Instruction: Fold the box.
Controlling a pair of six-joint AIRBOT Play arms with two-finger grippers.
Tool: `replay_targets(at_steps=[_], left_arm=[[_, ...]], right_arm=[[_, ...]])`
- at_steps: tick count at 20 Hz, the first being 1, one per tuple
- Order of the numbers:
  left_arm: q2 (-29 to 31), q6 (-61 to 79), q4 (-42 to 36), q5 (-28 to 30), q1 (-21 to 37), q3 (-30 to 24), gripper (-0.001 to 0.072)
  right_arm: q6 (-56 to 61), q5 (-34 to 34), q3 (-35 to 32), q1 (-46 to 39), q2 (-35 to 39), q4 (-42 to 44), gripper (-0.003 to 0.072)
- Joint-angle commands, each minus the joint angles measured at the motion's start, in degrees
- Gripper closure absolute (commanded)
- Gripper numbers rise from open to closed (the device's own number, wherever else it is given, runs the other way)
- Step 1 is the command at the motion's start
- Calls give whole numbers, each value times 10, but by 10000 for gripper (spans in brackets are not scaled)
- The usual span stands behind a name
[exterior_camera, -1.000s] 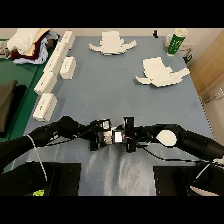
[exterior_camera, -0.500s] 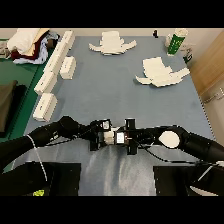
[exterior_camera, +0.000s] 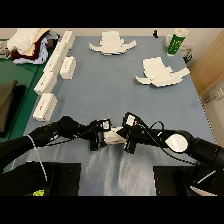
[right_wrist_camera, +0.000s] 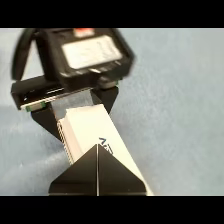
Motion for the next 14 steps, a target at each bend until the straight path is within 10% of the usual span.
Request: replay_targets(at_steps=[1,14], left_arm=[[0,0,0,0,0,0,155],[0,0,0,0,0,0,154]], right_arm=[[18,-171,-69,46,4,148,684],[57,-272,-103,140,-52,151,684]])
